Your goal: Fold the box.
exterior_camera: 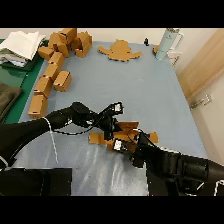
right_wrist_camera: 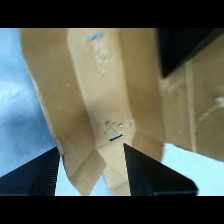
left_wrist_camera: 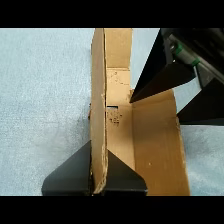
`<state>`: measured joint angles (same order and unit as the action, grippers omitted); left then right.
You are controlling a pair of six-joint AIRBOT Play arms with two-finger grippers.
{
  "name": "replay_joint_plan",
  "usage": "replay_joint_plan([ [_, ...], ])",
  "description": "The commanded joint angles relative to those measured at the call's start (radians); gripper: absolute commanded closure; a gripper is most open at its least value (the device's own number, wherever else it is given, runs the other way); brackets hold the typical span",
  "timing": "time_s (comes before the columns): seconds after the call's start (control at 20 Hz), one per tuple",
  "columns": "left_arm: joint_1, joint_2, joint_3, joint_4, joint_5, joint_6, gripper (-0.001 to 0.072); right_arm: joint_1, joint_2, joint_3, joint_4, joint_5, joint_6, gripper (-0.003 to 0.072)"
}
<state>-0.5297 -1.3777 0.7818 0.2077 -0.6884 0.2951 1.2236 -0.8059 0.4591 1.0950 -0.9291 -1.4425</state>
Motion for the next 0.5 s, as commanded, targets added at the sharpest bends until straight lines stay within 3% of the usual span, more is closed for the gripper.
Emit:
replay_joint_plan([
  [0.0, 0.000, 0.000, 0.000, -0.002, 0.000, 0.000, 0.0696, -0.004, -0.002, 0.012, -0.056, 0.035, 0.066, 0.0089],
  [0.15, 0.000, 0.000, 0.000, -0.002, 0.000, 0.000, 0.0695, -0.014, -0.025, 0.012, -0.056, 0.094, 0.066, 0.0088],
  [0.4, 0.000, 0.000, 0.000, -0.002, 0.000, 0.000, 0.0696, -0.014, -0.048, 0.012, -0.030, 0.091, 0.064, 0.0089],
  [0.45, 0.000, 0.000, 0.000, -0.002, 0.000, 0.000, 0.0696, -0.014, -0.048, 0.013, -0.050, 0.092, 0.064, 0.0040],
])
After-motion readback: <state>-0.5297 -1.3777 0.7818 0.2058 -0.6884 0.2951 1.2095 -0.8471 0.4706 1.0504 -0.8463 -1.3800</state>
